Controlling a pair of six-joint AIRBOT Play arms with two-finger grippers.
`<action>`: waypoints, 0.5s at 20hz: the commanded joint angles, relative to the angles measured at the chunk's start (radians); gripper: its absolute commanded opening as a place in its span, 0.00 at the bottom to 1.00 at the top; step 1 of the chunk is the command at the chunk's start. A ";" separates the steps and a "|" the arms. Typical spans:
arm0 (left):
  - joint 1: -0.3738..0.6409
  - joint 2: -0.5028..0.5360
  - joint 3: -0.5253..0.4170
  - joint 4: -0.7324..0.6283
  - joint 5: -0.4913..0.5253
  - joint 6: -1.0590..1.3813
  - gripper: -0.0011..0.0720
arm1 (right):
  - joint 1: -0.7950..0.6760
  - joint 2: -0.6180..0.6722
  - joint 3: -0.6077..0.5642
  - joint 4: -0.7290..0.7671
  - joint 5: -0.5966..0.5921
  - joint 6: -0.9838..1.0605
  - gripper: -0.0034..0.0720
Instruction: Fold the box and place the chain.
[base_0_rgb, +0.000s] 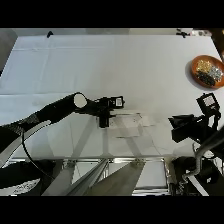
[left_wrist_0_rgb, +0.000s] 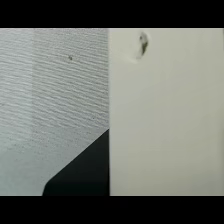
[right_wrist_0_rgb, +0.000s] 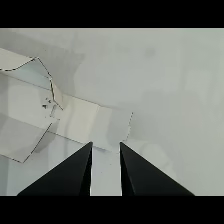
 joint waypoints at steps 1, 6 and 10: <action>0.001 -0.001 -0.001 -0.013 0.003 0.002 0.02 | 0.001 0.000 0.000 0.000 -0.001 0.000 0.31; 0.001 -0.013 -0.001 -0.018 0.031 -0.016 0.02 | 0.001 0.000 0.000 0.000 0.000 0.000 0.31; 0.001 -0.018 -0.001 -0.018 0.032 -0.016 0.02 | 0.001 0.000 0.000 0.000 -0.001 0.000 0.31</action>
